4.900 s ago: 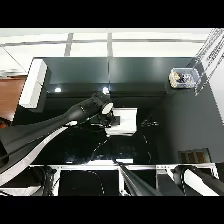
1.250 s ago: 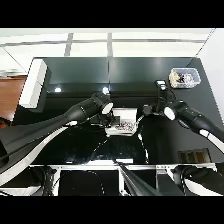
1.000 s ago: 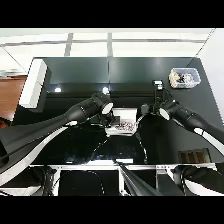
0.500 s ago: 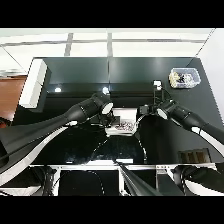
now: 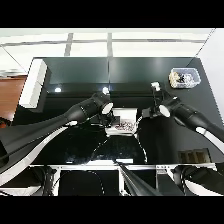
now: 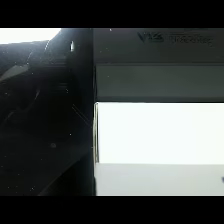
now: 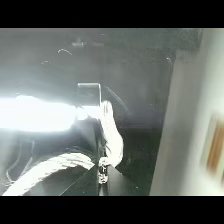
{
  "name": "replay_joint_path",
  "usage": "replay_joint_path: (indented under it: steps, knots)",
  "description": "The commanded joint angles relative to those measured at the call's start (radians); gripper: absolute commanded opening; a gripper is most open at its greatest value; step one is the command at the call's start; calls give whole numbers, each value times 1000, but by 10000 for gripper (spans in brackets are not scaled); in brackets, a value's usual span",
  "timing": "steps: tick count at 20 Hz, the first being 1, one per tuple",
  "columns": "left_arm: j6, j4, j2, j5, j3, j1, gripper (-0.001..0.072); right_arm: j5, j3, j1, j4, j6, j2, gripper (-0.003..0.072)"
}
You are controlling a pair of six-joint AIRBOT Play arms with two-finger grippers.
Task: Fold the box and place the chain.
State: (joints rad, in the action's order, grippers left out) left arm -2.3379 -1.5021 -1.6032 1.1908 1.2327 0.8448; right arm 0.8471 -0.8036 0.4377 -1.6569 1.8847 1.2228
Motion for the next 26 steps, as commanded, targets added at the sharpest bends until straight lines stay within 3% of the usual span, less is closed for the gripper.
replay_joint_path:
  steps: [1,5,11,15,26]
  knots:
    - [0,0,0,0,0,0,28,249,-101,0,146,-345,-135,12]
    - [0,0,0,0,0,0,28,457,-282,-2,252,-379,-267,12]
    - [0,0,0,-1,0,0,28,493,-505,-2,460,-404,-293,13]
    - [0,0,0,-1,0,0,28,463,-556,-2,510,-405,-292,13]
    - [0,0,0,0,0,0,28,452,-560,-2,628,-446,-284,13]
